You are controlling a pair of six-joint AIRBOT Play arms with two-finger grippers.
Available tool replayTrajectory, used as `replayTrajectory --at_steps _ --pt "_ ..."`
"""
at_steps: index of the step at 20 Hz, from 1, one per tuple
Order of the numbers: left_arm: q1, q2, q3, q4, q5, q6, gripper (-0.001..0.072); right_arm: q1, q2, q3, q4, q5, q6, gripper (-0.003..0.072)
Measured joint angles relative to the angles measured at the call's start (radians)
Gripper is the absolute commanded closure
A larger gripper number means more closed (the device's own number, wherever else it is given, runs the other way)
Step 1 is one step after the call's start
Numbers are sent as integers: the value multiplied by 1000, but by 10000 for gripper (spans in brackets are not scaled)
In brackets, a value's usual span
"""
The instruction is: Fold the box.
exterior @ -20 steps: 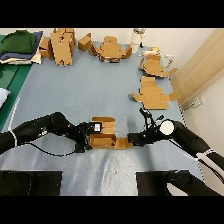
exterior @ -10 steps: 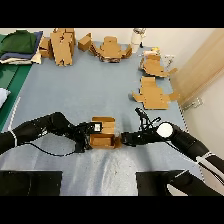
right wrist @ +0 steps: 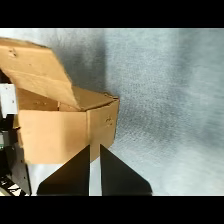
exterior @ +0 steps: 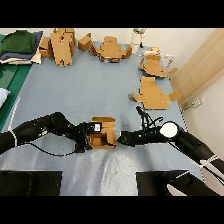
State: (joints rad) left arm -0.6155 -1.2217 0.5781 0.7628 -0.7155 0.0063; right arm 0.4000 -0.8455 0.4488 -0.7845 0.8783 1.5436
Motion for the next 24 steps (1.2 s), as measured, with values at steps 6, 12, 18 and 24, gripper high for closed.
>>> replayTrajectory --at_steps 6,12,18,24 --pt "0 0 0 0 0 0 353 1 4 0 15 9 -8 382" --pt "0 0 0 0 0 0 354 1 4 0 90 -54 -61 383" --pt "0 0 0 0 0 0 353 6 4 2 99 -55 -71 385" --pt "-1 0 0 0 0 0 353 161 3 72 -240 -68 172 385"
